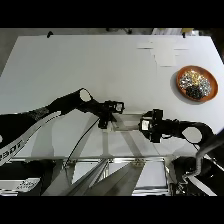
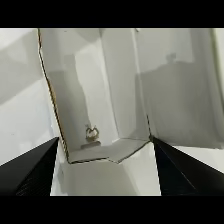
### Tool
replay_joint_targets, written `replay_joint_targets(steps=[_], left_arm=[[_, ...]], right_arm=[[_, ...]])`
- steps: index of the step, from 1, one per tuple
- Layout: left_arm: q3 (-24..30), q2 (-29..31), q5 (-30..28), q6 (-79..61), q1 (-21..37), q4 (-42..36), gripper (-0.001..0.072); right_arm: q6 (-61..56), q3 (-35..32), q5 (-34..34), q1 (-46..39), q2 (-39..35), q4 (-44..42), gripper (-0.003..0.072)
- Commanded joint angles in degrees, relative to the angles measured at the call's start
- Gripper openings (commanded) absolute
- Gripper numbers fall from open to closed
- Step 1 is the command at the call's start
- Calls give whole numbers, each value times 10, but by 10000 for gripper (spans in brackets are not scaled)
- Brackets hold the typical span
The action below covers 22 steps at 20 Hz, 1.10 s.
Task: Fold the box and place the chain.
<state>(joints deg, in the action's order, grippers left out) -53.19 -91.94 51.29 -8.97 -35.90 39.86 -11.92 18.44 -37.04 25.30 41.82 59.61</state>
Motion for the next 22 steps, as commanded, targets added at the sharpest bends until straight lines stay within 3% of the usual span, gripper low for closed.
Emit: replay_joint_targets(steps=[1,8,17,22], left_arm=[[0,0,0,0,0,0,10],[0,0,0,0,0,0,10],[0,0,0,0,0,0,10],[0,0,0,0,0,0,10]], right_arm=[[7,9,-11,-28,15,-14,653],[108,10,-41,-61,25,-86,653],[172,16,-71,-120,110,-121,652],[212,63,-111,-122,174,-130,652]])
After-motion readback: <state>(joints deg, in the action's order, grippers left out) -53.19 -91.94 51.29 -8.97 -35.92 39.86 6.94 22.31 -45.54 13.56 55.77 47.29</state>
